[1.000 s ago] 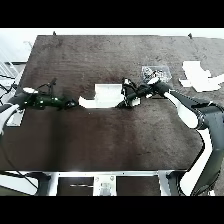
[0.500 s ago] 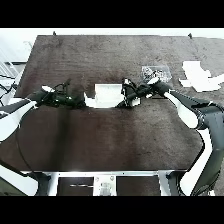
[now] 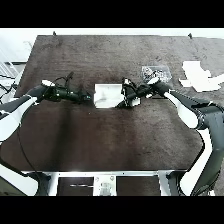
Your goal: Fold the box and place the chain.
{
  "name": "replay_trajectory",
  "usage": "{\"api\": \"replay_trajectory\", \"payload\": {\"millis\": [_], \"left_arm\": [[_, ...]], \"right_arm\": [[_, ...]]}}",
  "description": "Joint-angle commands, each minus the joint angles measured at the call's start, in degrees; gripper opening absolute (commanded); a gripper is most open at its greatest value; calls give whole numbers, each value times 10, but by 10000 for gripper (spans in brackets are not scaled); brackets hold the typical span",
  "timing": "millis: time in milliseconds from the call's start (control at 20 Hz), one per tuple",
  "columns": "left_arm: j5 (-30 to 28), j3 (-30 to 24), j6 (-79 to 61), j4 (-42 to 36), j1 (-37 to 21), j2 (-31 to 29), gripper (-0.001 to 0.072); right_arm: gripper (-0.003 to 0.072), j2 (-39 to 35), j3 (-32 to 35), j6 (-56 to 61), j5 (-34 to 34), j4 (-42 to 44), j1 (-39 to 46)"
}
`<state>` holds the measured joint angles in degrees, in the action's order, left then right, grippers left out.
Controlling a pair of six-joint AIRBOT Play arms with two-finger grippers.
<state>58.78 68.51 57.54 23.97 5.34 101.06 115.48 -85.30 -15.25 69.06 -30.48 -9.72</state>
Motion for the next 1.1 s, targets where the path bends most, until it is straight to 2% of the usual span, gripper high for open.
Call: {"api": "replay_trajectory", "payload": {"millis": [0,250,350,500,850,1050], "left_arm": [[24,4,-9,-26,0,-2,257],[28,10,-3,-34,13,-7,260],[22,11,10,-34,21,-7,299],[18,15,22,-26,28,-7,300],[18,72,171,132,61,-7,299],[19,120,281,251,96,-7,299]], "right_arm": [[583,0,0,0,0,0,0],[583,0,0,0,0,0,0],[583,0,0,0,0,0,0],[583,0,0,0,0,0,0],[583,0,0,0,0,0,0],[583,0,0,0,0,0,0]]}}
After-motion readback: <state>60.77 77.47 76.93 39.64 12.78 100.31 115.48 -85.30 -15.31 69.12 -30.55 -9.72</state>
